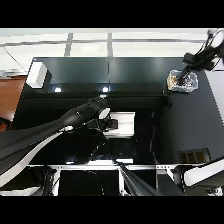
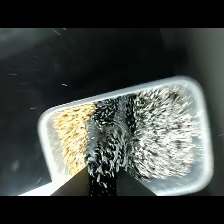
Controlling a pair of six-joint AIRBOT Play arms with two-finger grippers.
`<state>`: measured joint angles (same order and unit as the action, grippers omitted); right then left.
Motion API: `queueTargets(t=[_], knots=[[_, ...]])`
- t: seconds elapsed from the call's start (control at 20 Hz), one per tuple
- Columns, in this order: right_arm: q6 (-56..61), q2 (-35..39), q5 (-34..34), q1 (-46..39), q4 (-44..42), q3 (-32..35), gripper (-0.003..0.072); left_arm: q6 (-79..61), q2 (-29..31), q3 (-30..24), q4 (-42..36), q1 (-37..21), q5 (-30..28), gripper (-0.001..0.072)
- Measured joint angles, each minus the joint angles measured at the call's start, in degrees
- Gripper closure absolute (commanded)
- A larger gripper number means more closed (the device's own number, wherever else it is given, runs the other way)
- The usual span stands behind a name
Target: Fold the box and place the chain.
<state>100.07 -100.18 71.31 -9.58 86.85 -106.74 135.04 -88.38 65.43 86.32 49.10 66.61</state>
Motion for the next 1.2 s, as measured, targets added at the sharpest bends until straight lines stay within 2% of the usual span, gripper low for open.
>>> queueTargets(t=[0.4,0.7,0.85,1.0,1.2], knots=[[-9.25,24.5,2.6,1.49,-7.17,2.47,0.0678,-0.02,-0.02,0.0,0.0,0.0,-0.09,0.0685],[-10.8,39.85,7.89,7.15,-9.88,2.93,0.0677,-0.02,0.0,0.0,0.0,0.0,-0.11,0.0685],[-11.72,44.39,13.73,10.25,-12.41,2.99,0.0676,-0.02,-0.02,0.0,0.02,0.0,-0.11,0.0685],[-13.18,46.49,20.28,12.9,-20.63,2.99,0.0676,-0.02,-0.02,0.0,0.0,0.0,-0.11,0.0685],[-14.16,47.34,22.64,17.53,-31.63,3.5,0.0676,-0.02,-0.02,0.0,0.0,0.0,-0.09,0.0685]])
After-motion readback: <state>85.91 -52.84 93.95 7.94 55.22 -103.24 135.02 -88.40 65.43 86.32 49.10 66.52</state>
